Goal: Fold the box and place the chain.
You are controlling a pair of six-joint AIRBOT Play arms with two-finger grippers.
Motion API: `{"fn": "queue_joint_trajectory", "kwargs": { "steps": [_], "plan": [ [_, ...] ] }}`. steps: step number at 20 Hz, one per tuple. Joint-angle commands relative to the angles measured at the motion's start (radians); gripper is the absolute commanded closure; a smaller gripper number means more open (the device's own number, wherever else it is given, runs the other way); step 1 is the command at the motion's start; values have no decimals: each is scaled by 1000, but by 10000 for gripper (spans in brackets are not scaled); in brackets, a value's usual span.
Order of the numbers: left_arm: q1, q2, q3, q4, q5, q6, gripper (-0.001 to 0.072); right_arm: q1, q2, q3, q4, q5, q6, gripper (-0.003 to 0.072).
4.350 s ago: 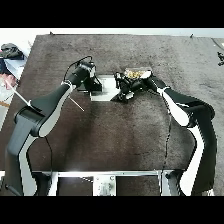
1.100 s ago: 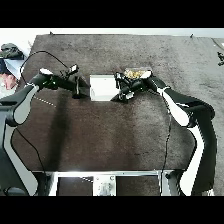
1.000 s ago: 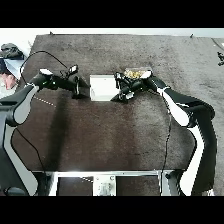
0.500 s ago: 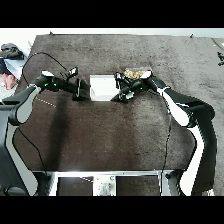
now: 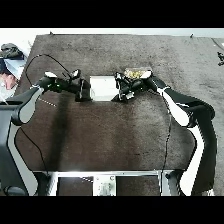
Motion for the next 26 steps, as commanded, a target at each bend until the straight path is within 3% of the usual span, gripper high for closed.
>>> {"fn": "queue_joint_trajectory", "kwargs": {
  "steps": [1,10,26],
  "plan": [
    [-5,-4,-1,-2,3,8,-11,1,0,1,1,0,2,364],
    [-39,-31,0,-22,82,8,-10,1,0,1,1,0,2,364],
    [-42,-31,0,-4,99,-2,-9,1,0,1,1,0,2,365]
  ]
}}
